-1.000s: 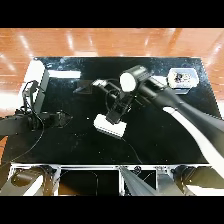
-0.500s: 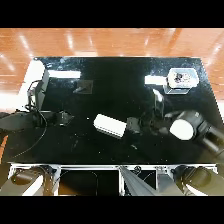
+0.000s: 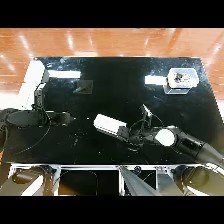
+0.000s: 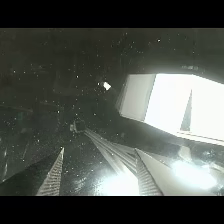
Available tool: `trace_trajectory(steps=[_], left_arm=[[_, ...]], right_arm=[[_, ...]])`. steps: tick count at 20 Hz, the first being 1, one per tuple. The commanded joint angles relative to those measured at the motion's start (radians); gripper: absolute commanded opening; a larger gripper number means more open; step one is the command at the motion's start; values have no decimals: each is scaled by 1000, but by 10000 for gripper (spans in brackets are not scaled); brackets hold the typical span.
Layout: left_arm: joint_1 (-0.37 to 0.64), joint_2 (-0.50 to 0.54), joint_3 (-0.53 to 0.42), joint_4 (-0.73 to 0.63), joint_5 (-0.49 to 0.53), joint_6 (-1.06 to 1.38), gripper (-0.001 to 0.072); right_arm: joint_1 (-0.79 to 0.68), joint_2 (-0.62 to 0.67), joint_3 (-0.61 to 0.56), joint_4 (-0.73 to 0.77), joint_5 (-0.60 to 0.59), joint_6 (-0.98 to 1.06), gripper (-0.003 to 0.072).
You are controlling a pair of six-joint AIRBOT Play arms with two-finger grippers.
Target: Fold the box and place the chain.
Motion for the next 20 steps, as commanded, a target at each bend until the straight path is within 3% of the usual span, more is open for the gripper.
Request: trace_trajectory(steps=[1,4,9,14,17,20], left_arm=[[0,-3,0,-1,3,3,549],[0,-3,0,-2,9,2,549],[0,-3,0,-7,8,3,549],[0,-3,0,-19,9,3,549],[0,-3,0,-19,9,3,549],[0,-3,0,-23,9,3,549]], right_arm=[[-4,-58,-6,13,-53,-44,29],[-93,-95,-5,23,-79,-92,28],[-244,-95,19,122,15,-309,28],[-232,-94,93,217,245,-456,28],[-230,-94,174,344,271,-564,28],[-246,-95,208,324,254,-567,28]])
